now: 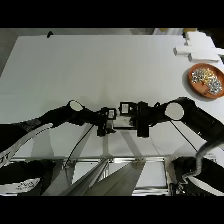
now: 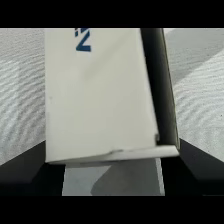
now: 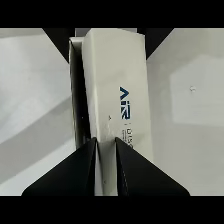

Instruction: Fold the box and place the chain.

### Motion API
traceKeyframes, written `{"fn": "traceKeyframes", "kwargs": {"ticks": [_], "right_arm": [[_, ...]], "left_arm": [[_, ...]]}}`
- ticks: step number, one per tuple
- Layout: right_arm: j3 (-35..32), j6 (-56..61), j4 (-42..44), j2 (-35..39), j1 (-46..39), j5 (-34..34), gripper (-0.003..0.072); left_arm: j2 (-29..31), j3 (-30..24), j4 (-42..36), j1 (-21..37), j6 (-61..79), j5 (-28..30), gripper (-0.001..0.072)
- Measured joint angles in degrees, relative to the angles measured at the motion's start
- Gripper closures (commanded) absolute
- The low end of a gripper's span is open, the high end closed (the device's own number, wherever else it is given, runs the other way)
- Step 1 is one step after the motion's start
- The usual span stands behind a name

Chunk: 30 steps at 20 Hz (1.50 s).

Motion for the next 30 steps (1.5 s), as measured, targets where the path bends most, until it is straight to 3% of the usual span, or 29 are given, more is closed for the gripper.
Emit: {"fn": "traceKeyframes", "kwargs": {"ticks": [3,6,8,14,20,22,26,27,30], "right_arm": [[-1.0,0.1,0.5,0.0,0.0,-0.8,0.0485],[-1.5,0.2,1.4,0.0,0.0,-1.0,0.0455],[-1.7,0.1,1.9,-0.1,0.0,-0.1,0.0357],[-1.7,0.0,6.6,0.3,0.0,0.7,0.0346],[-1.7,-0.1,7.6,1.2,0.0,-0.3,0.0387],[-1.7,-0.1,7.6,1.3,0.0,-0.6,0.0514],[-1.7,-0.3,7.4,1.4,0.0,-0.9,0.0546],[-1.7,-0.4,7.0,1.4,0.0,-0.9,0.0596],[-1.7,-0.4,6.0,1.4,0.0,-1.1,0.0639]], "left_arm": [[0.0,0.0,0.0,0.0,0.0,0.0,0.0437],[0.0,0.0,0.1,0.0,0.2,0.0,0.0437],[0.0,0.0,0.3,0.0,0.3,-0.2,0.0437],[0.0,0.0,0.3,0.0,0.2,-0.3,0.0437],[0.0,0.0,0.2,0.0,0.1,-0.2,0.0437],[0.0,0.0,0.2,0.0,0.1,-0.2,0.0437],[0.0,0.0,0.1,0.0,0.1,-0.1,0.0437],[0.0,0.0,0.1,0.0,0.1,-0.1,0.0437],[0.0,0.0,0.1,0.0,0.0,-0.1,0.0437]]}}
